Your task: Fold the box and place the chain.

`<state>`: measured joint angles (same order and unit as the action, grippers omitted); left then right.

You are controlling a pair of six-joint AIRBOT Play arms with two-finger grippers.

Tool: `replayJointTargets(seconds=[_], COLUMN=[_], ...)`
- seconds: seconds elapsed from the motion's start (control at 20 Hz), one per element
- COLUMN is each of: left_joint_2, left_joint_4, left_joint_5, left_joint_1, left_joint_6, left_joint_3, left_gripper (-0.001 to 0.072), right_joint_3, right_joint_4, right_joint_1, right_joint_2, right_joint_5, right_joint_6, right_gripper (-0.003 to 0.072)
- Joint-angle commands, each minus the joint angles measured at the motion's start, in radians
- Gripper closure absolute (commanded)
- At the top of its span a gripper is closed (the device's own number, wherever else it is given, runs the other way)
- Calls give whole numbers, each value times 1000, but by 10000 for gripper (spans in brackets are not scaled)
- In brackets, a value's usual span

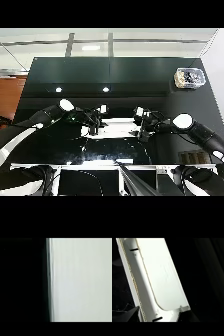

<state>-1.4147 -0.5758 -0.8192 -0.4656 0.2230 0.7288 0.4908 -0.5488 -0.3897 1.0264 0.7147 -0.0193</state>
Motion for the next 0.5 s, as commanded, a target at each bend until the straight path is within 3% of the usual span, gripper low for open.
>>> replayJointTargets(seconds=[0.0,0.45], left_joint_2=[0,0], left_joint_4=[0,0], left_joint_5=[0,0], left_joint_1=[0,0], left_joint_6=[0,0], left_joint_3=[0,0], left_gripper=[682,682], right_joint_3=[1,-52], right_joint_4=[135,45], right_joint_1=[27,-24], right_joint_2=[60,96], right_joint_5=[35,58], right_joint_6=[167,254], right_gripper=[-29,-29])
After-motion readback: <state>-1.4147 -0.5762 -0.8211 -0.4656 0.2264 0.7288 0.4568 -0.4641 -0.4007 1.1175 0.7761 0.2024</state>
